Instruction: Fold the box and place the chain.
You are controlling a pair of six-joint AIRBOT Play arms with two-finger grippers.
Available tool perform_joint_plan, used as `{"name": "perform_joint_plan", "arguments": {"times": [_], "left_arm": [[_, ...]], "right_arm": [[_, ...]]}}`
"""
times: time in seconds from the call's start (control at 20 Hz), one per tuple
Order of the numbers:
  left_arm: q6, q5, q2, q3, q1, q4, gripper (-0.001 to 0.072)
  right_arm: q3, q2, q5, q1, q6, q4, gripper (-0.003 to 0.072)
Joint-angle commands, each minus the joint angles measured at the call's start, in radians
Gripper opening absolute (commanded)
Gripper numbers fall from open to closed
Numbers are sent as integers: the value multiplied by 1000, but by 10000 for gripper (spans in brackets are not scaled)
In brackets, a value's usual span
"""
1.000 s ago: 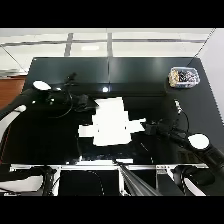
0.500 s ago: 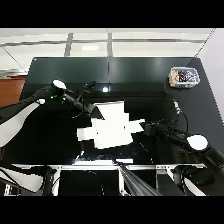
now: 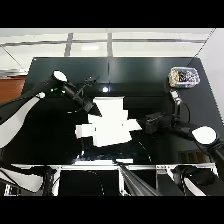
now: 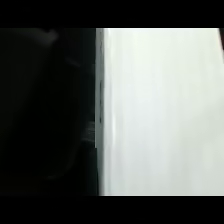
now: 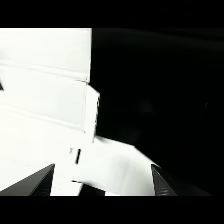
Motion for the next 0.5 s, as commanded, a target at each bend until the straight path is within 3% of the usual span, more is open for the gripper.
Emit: {"name": "perform_joint_plan", "arguments": {"times": [0.0,0.2,0.3,0.45], "left_arm": [[104,138,133,-99,-6,-37,24],[526,543,368,-399,-45,-83,28],[717,562,375,-436,-73,-78,29],[802,626,351,-435,-125,-75,28]], "right_arm": [[123,0,146,-10,-151,-230,716],[117,-8,181,27,-487,-236,716],[109,-40,162,72,-621,-249,716],[107,-125,105,111,-727,-259,716]]}}
